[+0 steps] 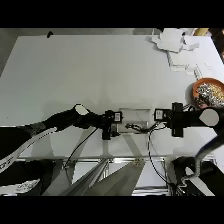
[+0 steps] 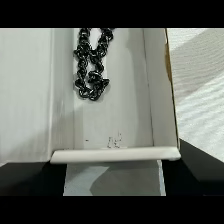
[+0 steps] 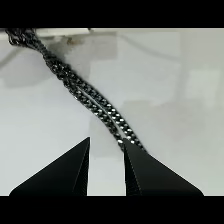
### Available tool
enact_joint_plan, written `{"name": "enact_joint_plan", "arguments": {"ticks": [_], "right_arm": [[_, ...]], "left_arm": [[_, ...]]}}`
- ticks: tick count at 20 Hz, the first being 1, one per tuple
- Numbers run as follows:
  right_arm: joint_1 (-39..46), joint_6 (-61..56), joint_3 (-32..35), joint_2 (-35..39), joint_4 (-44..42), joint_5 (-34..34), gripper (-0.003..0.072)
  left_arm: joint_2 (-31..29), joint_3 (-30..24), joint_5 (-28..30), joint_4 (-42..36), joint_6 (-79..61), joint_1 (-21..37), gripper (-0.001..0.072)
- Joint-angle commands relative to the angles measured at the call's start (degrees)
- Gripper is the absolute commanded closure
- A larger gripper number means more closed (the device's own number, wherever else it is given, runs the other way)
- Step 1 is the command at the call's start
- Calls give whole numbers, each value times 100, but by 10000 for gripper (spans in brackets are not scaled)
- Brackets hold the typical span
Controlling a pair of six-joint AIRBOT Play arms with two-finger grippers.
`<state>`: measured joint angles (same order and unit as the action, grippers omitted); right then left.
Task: Fold the box and place the chain.
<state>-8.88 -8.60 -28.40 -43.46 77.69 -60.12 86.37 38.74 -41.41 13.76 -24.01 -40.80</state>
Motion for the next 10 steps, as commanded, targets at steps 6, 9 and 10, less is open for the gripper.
{"name": "enact_joint_plan", "arguments": {"ticks": [6, 9, 10], "right_arm": [[116, 1528, 282, -1060, 7, 1237, 463], [116, 1663, 282, -1342, 9, 1399, 464], [116, 1661, 282, -1392, 9, 1388, 464]], "left_arm": [[-7, 0, 2, 2, 0, 0, 493], [-7, 0, 2, 0, 0, -2, 493], [-7, 0, 2, 0, 0, -2, 493]]}}
